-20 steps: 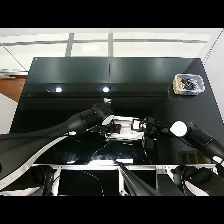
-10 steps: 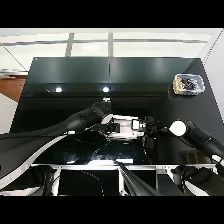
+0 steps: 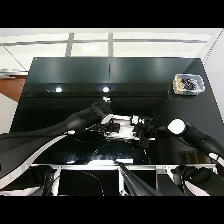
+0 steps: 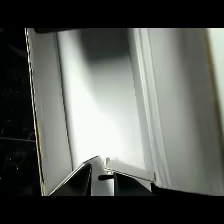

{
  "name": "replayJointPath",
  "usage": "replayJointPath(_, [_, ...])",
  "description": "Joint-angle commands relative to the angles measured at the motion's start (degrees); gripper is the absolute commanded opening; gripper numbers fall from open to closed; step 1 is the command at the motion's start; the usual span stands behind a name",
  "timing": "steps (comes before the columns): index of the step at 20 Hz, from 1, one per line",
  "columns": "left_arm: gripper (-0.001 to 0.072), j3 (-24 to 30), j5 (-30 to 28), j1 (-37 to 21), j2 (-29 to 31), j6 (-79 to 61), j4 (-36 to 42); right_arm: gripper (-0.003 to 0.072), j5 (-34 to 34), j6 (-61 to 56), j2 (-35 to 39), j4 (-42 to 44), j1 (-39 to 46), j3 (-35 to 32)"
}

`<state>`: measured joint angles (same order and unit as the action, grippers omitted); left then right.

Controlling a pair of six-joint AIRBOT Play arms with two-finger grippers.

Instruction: Fold the box and place the chain.

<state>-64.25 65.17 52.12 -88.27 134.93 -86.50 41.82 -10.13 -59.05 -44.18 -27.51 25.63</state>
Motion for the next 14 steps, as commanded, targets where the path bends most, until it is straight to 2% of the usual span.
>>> replayJointPath(1, [0.0031, -0.04, -0.17, -0.04, 0.00, 0.15, 0.22, 0.0157, -0.31, -0.15, -1.75, 3.87, -0.13, 0.07])
replayJointPath(6, [0.0030, -0.04, -0.13, -0.04, 0.00, 0.13, 0.22, 0.0159, -2.32, -0.13, -1.95, 3.63, -0.11, 0.07])
replayJointPath(7, [0.0031, -0.04, -0.13, -0.04, 0.00, 0.15, 0.22, 0.0222, -2.34, -0.13, -1.95, 3.63, -0.11, 0.07])
replayJointPath(8, [0.0030, -0.04, -0.13, -0.04, 0.00, 0.15, 0.22, 0.0386, -2.40, -0.15, -1.95, 3.63, -0.11, 0.07])
replayJointPath(9, [0.0030, -0.04, -0.13, -0.04, 0.00, 0.15, 0.22, 0.0399, -2.40, -0.13, -1.95, 3.61, -0.11, 0.07])
replayJointPath(10, [0.0031, -0.04, -0.13, -0.04, 0.00, 0.15, 0.22, 0.0243, -2.40, -0.13, -1.95, 3.48, -0.11, 0.07])
replayJointPath(12, [0.0031, -0.04, -0.11, -0.04, 0.00, 0.15, 0.22, 0.0227, -2.51, -0.13, -1.95, 3.48, -0.11, 0.07])
replayJointPath(13, [0.0031, -0.04, -0.13, -0.04, 0.00, 0.15, 0.22, 0.0117, -2.58, -0.15, -1.86, 3.43, -0.07, 0.09])
replayJointPath(14, [0.0030, -0.04, -0.13, -0.04, 0.00, 0.15, 0.22, 0.0084, -2.19, -0.22, -1.36, 3.21, 0.48, 0.13])
